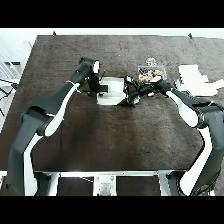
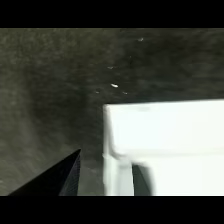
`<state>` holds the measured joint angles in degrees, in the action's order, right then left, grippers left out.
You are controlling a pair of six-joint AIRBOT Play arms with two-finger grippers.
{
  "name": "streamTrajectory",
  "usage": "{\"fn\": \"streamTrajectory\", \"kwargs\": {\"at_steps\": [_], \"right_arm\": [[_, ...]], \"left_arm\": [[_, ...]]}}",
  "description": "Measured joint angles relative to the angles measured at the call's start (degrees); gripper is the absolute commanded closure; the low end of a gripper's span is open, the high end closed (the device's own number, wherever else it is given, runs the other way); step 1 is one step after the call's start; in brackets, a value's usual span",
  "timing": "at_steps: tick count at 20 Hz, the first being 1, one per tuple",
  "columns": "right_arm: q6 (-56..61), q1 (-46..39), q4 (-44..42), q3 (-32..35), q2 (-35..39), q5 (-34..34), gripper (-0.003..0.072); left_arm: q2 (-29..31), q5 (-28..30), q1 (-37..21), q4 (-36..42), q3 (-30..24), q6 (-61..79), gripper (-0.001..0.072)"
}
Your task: Fold the box and place the chain.
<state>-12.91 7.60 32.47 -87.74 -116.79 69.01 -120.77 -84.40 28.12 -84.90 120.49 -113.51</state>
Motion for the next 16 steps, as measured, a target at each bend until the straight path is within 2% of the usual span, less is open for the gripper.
{"fn": "streamTrajectory", "kwargs": {"at_steps": [1,2,3,8,11,14,16], "right_arm": [[0.0,0.0,0.0,0.0,0.0,0.0,0.0155],[0.0,0.0,0.0,0.0,0.0,0.0,0.0155],[0.0,0.0,0.0,0.0,0.0,0.0,0.0155],[0.0,0.0,-0.1,0.0,0.0,0.0,0.0155],[0.0,0.0,-0.1,0.0,0.0,0.0,0.0155],[0.0,0.0,-0.1,0.0,0.0,0.0,0.0155],[0.0,0.0,-0.1,0.0,0.0,0.0,0.0155]], "left_arm": [[0.5,0.0,-0.1,0.5,0.0,0.1,0.0335],[0.9,-0.2,-0.2,0.8,0.0,0.4,0.0217],[1.4,-0.8,-0.2,0.9,-0.2,1.1,0.0172],[5.4,-3.7,-0.3,1.2,-0.3,12.2,0.0172],[8.3,-5.9,-0.6,-4.3,-0.4,21.1,0.0173],[11.1,-5.2,-2.3,-6.2,-0.5,28.1,0.0173],[12.9,-3.8,-4.9,-4.4,-1.2,33.2,0.0173]]}}
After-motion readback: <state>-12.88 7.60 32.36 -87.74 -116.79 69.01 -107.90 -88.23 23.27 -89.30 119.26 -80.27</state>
